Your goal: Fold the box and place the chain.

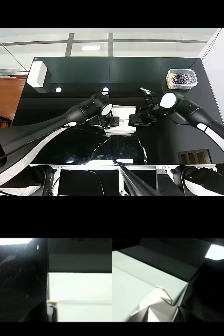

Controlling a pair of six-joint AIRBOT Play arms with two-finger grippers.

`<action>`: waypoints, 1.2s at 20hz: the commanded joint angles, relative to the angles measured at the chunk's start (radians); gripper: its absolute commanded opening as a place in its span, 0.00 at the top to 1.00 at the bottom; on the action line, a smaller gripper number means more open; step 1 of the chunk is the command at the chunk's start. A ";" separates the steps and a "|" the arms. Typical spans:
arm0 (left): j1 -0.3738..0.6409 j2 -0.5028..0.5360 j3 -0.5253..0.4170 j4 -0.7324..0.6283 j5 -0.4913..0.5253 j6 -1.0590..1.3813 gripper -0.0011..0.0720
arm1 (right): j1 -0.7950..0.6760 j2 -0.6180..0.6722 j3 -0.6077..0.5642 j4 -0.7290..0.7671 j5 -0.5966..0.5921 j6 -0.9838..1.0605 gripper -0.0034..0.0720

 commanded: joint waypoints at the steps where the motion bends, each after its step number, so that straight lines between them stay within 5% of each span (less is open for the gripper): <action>1: 0.001 0.000 0.000 0.000 0.002 0.000 0.95 | 0.119 -0.005 0.048 -0.238 -0.035 0.242 0.45; 6: 0.001 0.000 0.000 0.003 0.002 0.000 0.95 | 0.237 -0.047 0.101 -0.516 0.038 0.570 0.46; 18: 0.001 0.000 0.000 0.004 0.000 0.000 0.95 | 0.245 -0.098 0.101 -0.466 0.049 0.697 0.46; 20: 0.001 0.000 0.000 0.004 0.001 0.000 0.95 | 0.245 -0.102 0.101 -0.468 0.049 0.697 0.66; 23: 0.001 0.000 0.000 0.004 0.001 0.000 0.95 | 0.245 -0.103 0.101 -0.468 0.045 0.707 0.72; 24: 0.001 0.000 0.000 0.004 0.001 0.000 0.95 | 0.245 -0.103 0.101 -0.470 0.045 0.707 0.93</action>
